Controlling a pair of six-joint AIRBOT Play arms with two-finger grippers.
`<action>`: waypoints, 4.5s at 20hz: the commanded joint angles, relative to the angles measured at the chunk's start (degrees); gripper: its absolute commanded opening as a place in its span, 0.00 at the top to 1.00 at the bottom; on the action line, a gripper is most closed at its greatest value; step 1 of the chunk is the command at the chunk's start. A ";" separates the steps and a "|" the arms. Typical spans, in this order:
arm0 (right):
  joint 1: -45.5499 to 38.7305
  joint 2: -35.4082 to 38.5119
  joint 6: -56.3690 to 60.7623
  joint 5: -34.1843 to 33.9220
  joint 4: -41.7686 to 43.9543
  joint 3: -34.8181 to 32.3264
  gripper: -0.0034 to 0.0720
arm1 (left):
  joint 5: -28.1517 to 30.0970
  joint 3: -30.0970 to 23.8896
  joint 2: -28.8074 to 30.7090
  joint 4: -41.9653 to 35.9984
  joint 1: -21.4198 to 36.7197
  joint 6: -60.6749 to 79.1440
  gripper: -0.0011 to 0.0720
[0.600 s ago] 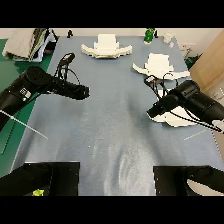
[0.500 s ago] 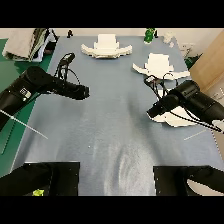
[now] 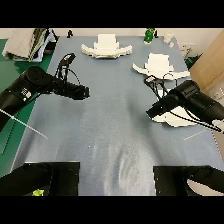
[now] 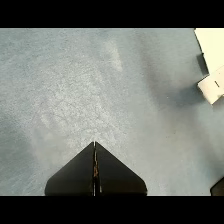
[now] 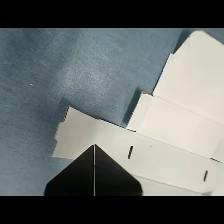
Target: Fold the box.
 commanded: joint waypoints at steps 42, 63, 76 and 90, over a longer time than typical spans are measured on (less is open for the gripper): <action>-69.22 -39.23 -19.74 -25.07 31.98 40.26 0.62 | 6.91 -0.02 -0.26 -13.14 0.00 -1.68 0.09; -41.38 -23.76 -14.32 -22.16 54.60 23.04 0.95 | 1.18 -0.02 -0.26 -14.01 0.02 -1.64 0.85; -23.52 20.63 -3.91 -9.97 48.06 -27.63 0.67 | -15.80 -15.52 22.84 -8.09 0.11 -4.63 0.96; -23.47 -5.38 -17.88 -21.09 52.57 -13.86 0.58 | -17.57 -16.87 23.65 -7.96 0.11 -6.03 0.36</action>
